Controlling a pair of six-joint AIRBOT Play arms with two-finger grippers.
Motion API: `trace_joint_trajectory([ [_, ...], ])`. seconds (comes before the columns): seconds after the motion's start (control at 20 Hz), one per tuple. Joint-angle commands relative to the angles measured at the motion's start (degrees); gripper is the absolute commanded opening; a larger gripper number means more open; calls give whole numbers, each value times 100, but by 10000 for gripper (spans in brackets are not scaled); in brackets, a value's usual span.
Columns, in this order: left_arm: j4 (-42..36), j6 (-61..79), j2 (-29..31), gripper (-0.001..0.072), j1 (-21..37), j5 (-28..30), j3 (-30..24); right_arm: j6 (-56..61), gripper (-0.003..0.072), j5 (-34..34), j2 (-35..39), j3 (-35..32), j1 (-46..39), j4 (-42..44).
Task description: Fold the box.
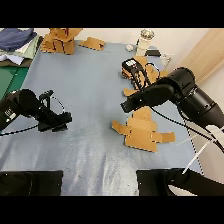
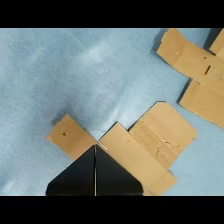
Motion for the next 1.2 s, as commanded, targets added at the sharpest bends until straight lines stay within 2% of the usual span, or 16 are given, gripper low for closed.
trace_joint_trajectory([
  [0.0, -13, 0, -2, 10, 2, 575, 0, 579, 6, 426, -37, 2, -2, 468],
  [0.1, -2, 4, -2, 10, 4, 837, 0, 946, 6, 638, -153, 2, -11, 313],
  [0.2, -11, 2, 0, 10, 4, 1049, 0, 1335, 6, 527, -247, 4, -168, -949],
  [0.3, -17, -9, 0, 10, 4, 1196, 0, 1502, 6, -173, -286, 26, -761, -2258],
  [0.4, -120, -7, 0, 10, 4, 1434, 0, 1126, 7, -1003, -293, 15, -1849, -2573],
  [0.45, -173, -7, -2, 10, 2, 1513, 0, 903, 52, -1285, -293, -24, -2520, -2507],
  [0.5, -184, -4, -2, 10, 0, 1591, 0, 863, 223, -1495, -293, -76, -3145, -2334],
  [0.55, -181, -4, 0, 10, 2, 1615, 0, 826, 296, -1665, -293, -164, -3792, -2013],
  [0.75, -181, -4, -2, 10, 0, 1893, 0, 442, 304, -1797, -293, -927, -5650, -87],
  [0.8, -181, -4, -2, 11, 2, 1954, -2, 221, 348, -1705, -293, -1193, -5860, 417],
  [0.85, -181, -4, -2, 10, 0, 2004, 0, -109, 453, -1567, -286, -1475, -5984, 885],
  [1.0, -181, -2, -2, 10, 4, 2041, 0, -885, 453, -1257, -289, -2111, -5993, 1832],
  [1.15, -153, 2, -2, 10, 4, 2098, 0, -1080, 453, -848, -299, -2411, -5993, 2046],
])
